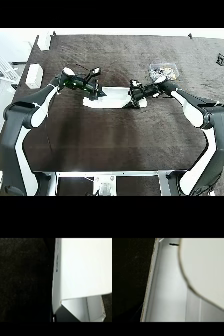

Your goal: Fold the box and place the chain.

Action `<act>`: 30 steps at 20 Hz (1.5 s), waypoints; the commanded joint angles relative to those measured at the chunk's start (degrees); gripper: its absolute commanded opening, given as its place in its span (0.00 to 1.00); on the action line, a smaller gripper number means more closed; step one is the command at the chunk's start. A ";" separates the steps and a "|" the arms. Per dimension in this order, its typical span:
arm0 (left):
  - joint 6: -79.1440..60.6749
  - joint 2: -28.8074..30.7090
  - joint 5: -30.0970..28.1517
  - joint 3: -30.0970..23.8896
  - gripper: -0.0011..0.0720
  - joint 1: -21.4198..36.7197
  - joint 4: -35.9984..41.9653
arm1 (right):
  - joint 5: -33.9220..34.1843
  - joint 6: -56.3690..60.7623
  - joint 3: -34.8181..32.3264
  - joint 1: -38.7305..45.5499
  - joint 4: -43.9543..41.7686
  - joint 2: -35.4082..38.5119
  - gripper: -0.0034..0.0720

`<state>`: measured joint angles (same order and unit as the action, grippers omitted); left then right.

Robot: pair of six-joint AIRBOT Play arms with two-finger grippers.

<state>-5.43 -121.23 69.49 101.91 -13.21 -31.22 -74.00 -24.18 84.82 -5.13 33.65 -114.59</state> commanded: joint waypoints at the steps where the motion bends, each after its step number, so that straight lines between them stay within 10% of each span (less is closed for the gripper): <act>1: 0.00 0.02 -0.04 0.02 0.04 0.00 0.00 | -0.04 0.00 0.00 -0.07 -0.02 -0.04 0.83; 9: 0.00 0.02 0.00 0.02 0.05 0.02 0.39 | -0.02 0.00 0.00 -0.07 -0.02 -0.04 0.83; 11: -0.04 0.02 -0.04 0.07 0.61 0.02 0.70 | -0.02 0.00 0.00 -0.07 -0.02 -0.04 0.83; 16: -0.15 0.07 0.55 0.07 0.59 0.79 2.40 | -0.02 -0.02 0.00 -0.07 -0.02 -0.04 0.83; 21: -0.61 2.14 8.70 0.48 0.77 4.59 6.01 | -0.02 0.00 0.00 -0.07 -0.02 -0.04 0.83; 24: -0.63 5.11 15.65 0.57 0.73 7.06 6.05 | -0.02 -0.02 0.00 -0.07 -0.02 -0.04 0.83; 27: -0.68 8.61 23.02 0.90 0.09 9.35 5.97 | -0.02 0.00 0.00 -0.07 -0.02 -0.04 0.83; 30: 1.20 12.07 25.40 0.85 0.04 10.32 6.43 | -0.02 0.00 0.00 -0.07 -0.02 -0.04 0.83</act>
<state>-5.89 -112.16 90.39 102.65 -4.21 -25.30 -74.00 -24.21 84.82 -5.15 33.63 -114.61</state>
